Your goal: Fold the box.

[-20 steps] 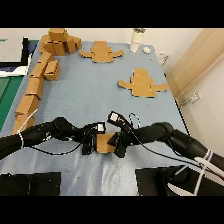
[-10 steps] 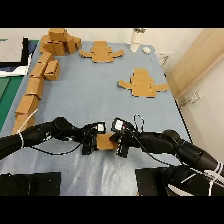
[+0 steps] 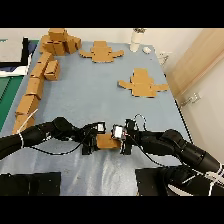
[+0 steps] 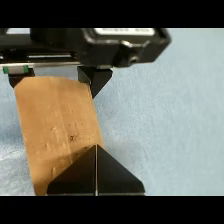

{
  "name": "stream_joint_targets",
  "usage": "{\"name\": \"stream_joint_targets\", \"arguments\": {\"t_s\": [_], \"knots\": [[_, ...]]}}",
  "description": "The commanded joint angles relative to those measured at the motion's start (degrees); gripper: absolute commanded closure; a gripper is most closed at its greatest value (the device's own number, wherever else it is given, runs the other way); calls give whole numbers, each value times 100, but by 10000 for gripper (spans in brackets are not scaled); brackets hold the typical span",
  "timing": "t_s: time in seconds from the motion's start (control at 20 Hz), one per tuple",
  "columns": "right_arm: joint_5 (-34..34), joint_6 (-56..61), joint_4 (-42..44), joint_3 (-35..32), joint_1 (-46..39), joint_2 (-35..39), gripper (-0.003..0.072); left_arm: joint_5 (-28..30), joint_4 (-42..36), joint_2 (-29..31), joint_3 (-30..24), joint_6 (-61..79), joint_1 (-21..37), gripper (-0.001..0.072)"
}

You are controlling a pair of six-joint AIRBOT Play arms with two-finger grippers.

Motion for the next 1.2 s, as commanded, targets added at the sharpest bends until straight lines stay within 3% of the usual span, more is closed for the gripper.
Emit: {"name": "stream_joint_targets", "arguments": {"t_s": [0.0,0.45,0.5,0.55,0.6,0.8,0.85,0.9,1.15], "knots": [[0,-271,-142,-4,144,4,672,0,2,-2,2,2,0,260],[59,-264,-299,-168,846,-109,668,0,0,-2,2,2,0,260],[61,-264,-299,-168,846,-111,590,0,0,-2,2,2,0,260],[70,-264,-299,-168,846,-109,448,0,0,-2,2,2,0,260],[70,-267,-299,-164,846,-109,382,0,0,-2,2,2,0,260],[188,-417,-341,-164,846,-109,354,0,2,-2,2,2,0,259],[267,-483,-343,-164,846,-114,215,0,2,-2,2,2,0,260],[350,-616,-341,-164,846,-144,163,0,0,-2,2,2,0,259],[734,-721,-623,-157,846,-586,163,0,2,-2,2,2,0,260]]}}
